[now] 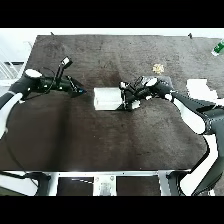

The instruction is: Fold the box and place the chain.

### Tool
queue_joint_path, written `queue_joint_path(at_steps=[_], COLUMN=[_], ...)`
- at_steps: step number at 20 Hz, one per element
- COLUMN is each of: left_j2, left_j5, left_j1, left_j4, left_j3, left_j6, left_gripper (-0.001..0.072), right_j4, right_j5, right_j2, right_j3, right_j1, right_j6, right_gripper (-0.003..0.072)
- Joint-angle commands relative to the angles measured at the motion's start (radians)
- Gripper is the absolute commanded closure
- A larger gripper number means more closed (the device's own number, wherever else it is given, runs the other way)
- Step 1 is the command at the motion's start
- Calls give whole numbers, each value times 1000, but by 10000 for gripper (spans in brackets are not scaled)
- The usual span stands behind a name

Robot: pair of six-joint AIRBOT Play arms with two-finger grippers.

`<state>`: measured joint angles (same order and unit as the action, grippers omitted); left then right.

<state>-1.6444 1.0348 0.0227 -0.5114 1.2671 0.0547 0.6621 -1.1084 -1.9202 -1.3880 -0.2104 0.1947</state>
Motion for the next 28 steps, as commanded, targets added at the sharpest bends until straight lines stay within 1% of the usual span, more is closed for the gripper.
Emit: queue_joint_path(at_steps=[1, 2, 3, 5, 7, 8, 9, 11, 12, 16, 19, 21, 24, 28], left_j2=[-169, -197, -208, -209, -209, -211, -211, -211, -211, -211, -211, -211, -211, -211], left_j5=[200, 219, 213, 164, 169, 183, 199, 273, 284, 231, 205, 164, 135, 132], left_j1=[-17, -10, -5, 8, 7, 7, 7, 8, 8, 21, 63, 89, 94, 94], left_j4=[-19, -21, -42, -94, -78, -87, -83, -66, -40, -32, -42, -73, -76, -71], left_j3=[170, 187, 186, 184, 184, 183, 176, 160, 146, 88, 87, 87, 87, 87], left_j6=[-110, -121, -137, -141, -149, -216, -286, -396, -437, -498, -507, -442, -429, -426], left_gripper=[221, 221, 222, 222, 220, 40, -11, -11, -11, -11, -11, -11, -11, -11], right_j4=[0, 0, 0, 0, 0, 0, 0, 0, 0, 0, 0, 0, 0, 0], right_j5=[0, 0, 0, 0, 0, 0, 0, 0, 0, 0, 0, 0, 0, 0], right_j2=[0, 0, 0, 0, 0, 0, 0, 0, 0, 0, 0, 0, 0, 0], right_j3=[0, 0, 0, 0, 0, 0, 0, 0, 0, 0, 0, 0, 0, 0], right_j1=[0, 0, 0, 0, 0, 0, 0, 0, 0, 0, 0, 0, 0, 0], right_j6=[0, 0, 0, 0, 0, 0, 0, 0, 0, 0, 0, 0, 0, 0], right_gripper=[174, 175, 174, 175, 174, 175, 174, 174, 174, 175, 174, 174, 175, 174])
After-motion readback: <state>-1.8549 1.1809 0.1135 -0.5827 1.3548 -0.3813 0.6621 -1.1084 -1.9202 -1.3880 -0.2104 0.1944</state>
